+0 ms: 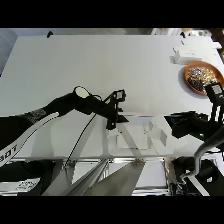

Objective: Fold the box and place the chain.

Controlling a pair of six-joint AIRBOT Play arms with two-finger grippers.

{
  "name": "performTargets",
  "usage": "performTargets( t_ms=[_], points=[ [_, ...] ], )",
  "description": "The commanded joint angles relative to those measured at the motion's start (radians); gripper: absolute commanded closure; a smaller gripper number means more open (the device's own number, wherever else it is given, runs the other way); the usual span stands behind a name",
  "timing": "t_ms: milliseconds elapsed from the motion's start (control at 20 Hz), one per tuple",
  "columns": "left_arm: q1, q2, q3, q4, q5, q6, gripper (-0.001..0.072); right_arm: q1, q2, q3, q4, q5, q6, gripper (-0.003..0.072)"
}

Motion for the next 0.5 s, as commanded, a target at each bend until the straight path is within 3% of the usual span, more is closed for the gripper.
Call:
performTargets(
  t_ms=[0, 150, 450],
  points=[
    [-0.020, -0.034, -0.027, -0.118, 0.113, 0.214, 0.0711, 0.001, 0.000, 0.005, 0.002, 0.013, -0.005, 0.0367],
    [-0.019, -0.053, -0.027, -0.111, 0.217, 0.191, 0.0711, 0.001, 0.000, 0.005, 0.001, 0.014, -0.005, 0.0368],
    [-0.020, -0.053, -0.027, -0.006, 0.216, 0.196, 0.0709, 0.001, 0.000, 0.005, 0.000, 0.016, -0.027, 0.0369]
  ],
)
